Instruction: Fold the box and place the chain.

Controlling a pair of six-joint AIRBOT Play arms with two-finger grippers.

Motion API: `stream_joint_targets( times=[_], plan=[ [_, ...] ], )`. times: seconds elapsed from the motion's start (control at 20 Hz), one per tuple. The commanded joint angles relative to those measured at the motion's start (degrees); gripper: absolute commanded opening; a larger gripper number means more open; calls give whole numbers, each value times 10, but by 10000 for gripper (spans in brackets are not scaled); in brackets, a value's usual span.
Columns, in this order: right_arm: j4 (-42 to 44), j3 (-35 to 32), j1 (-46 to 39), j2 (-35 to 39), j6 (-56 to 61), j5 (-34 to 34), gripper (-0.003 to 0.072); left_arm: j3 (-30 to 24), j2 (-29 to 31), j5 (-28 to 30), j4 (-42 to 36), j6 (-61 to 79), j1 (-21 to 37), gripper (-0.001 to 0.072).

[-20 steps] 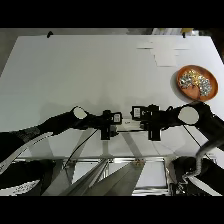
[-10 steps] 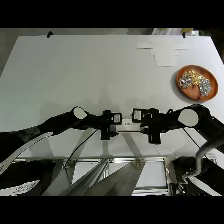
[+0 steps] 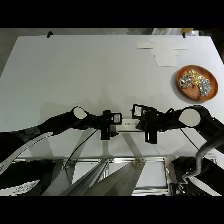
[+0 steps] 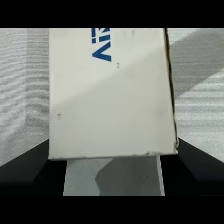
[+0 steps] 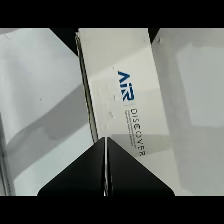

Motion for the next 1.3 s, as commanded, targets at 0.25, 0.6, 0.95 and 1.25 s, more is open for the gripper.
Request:
stream_joint_targets(
  times=[0.25,0.6,0.95,1.25],
  plan=[
    [-4,-7,0,-20,10,-6,14,0,0,0,0,0,0,210],
    [-8,-28,0,-33,10,-20,14,0,0,0,0,0,0,210],
    [-11,-56,0,-33,10,-50,14,0,0,0,0,0,0,210],
    [-10,-54,0,-24,11,-52,14,0,0,0,0,0,0,210]
  ],
)
